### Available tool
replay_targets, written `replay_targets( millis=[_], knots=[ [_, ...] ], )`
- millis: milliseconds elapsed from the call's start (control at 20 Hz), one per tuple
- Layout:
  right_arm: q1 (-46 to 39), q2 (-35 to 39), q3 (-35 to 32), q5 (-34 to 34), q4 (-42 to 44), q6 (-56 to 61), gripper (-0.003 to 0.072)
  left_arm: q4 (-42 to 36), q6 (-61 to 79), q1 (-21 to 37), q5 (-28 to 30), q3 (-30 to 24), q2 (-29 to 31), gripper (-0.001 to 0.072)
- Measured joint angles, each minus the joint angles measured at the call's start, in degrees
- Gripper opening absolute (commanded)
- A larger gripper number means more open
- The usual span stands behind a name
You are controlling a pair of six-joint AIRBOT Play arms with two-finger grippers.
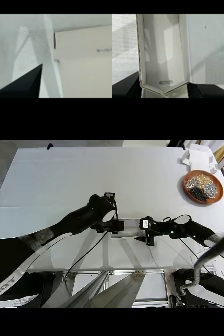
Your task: Fold the box and place the chain.
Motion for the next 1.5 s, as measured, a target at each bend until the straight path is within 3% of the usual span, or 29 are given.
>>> replay_targets(
  millis=[200,300,450,550,700,900,1150,1350,1500],
  knots=[
    [0.00,0.00,0.00,0.00,0.00,0.02,0.0421,-0.07,22.03,0.70,-4.72,-0.61,5.64,0.0578],
    [0.00,0.00,0.00,0.00,0.00,0.00,0.0421,-0.22,32.85,1.09,-6.14,-2.40,9.18,0.0650],
    [0.00,0.00,0.00,0.00,0.00,0.02,0.0421,-2.10,47.15,2.58,-4.44,-6.93,15.61,0.0692],
    [0.00,0.00,0.00,0.00,0.00,0.02,0.0421,-3.91,58.34,3.76,-0.92,-11.47,20.59,0.0692],
    [0.00,0.00,0.00,0.00,0.00,0.00,0.0421,-7.04,73.81,5.14,9.05,-20.65,27.30,0.0694],
    [0.00,0.00,0.00,0.00,0.00,0.02,0.0421,-18.03,91.30,8.76,21.44,-32.17,31.67,0.0698],
    [0.00,0.00,0.00,-0.02,0.00,0.02,0.0421,-36.04,118.27,17.27,23.47,-38.56,28.06,0.0698],
    [0.00,0.00,0.00,-0.02,0.00,0.02,0.0421,-53.37,139.32,22.32,22.73,-39.69,19.78,0.0701],
    [0.00,0.00,0.00,-0.02,0.00,0.00,0.0421,-60.22,146.90,23.61,22.53,-39.56,13.77,0.0701]
  ],
)
